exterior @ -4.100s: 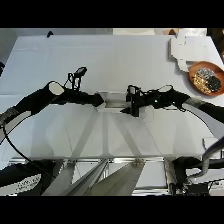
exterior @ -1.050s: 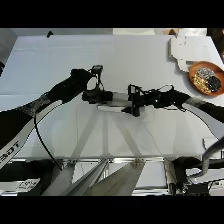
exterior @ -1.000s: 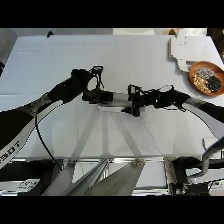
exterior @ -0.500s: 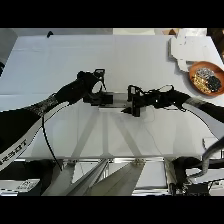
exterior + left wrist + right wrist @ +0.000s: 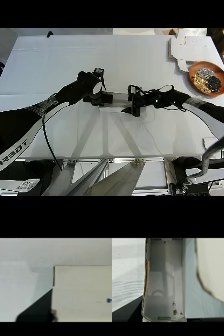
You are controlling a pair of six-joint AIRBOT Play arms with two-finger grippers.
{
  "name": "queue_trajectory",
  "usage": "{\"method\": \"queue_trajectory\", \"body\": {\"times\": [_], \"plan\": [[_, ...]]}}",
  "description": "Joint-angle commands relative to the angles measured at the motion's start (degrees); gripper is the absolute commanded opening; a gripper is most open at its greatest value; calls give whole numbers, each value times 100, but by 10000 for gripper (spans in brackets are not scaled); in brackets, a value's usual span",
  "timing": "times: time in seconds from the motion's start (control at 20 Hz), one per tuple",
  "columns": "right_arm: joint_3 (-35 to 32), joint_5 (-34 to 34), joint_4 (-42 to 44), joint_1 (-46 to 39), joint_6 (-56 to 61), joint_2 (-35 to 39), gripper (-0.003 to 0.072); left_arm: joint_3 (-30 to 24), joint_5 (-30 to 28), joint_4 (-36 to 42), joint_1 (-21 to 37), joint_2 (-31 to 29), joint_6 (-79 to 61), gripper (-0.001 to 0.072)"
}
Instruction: Fold the box and place the chain.
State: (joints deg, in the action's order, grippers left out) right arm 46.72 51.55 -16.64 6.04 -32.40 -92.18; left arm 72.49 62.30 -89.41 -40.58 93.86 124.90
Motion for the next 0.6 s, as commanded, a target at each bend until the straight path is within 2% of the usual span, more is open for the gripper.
{"method": "queue_trajectory", "body": {"times": [0.0,0.05,0.15,0.2,0.3,0.4,0.45,0.55], "plan": [[7,7,-7,7,-2,4,436,2,7,-13,0,-2,35,325],[7,9,-7,7,-2,4,436,2,-7,-17,2,-2,39,483],[7,9,-7,7,-2,4,436,2,-94,-15,33,-2,55,675],[7,7,-7,7,-2,4,436,2,-131,-20,44,-2,52,699],[7,7,-7,7,-2,4,436,2,-173,-15,68,-2,118,680],[7,7,-7,7,-2,4,436,0,-170,-22,66,0,155,437],[7,9,-7,7,-2,4,436,0,-170,-20,66,17,155,371],[7,9,-7,7,-2,4,436,-2,-133,2,66,107,157,382]]}}
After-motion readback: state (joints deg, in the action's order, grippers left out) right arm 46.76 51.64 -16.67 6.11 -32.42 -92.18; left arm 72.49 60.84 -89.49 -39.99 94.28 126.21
